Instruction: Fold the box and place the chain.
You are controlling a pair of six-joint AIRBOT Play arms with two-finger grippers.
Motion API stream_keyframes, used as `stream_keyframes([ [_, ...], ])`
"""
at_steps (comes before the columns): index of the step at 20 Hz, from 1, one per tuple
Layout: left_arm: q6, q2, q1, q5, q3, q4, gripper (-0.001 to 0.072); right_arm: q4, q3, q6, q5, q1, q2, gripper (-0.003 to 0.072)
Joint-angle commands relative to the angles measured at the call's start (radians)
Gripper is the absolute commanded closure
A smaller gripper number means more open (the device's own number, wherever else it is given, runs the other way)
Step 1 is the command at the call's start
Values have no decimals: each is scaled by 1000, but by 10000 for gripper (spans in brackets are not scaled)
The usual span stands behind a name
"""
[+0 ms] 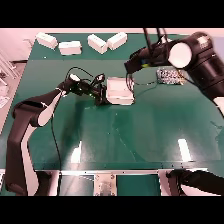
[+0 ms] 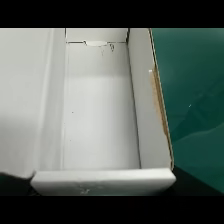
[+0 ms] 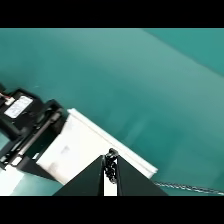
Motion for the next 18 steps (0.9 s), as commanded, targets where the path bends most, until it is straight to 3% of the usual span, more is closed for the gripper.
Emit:
stream_keyframes([
  [1,0,0,1,-1,1,0,186,47,-56,-3,-68,3,-21,680],
  [8,0,0,1,0,1,0,186,-47,-14,-3,-63,3,-8,680],
  [11,0,0,1,0,1,0,186,-134,97,-4,-41,3,-1,680],
  [18,0,0,0,1,1,0,186,-138,336,-154,-76,29,0,681],
])
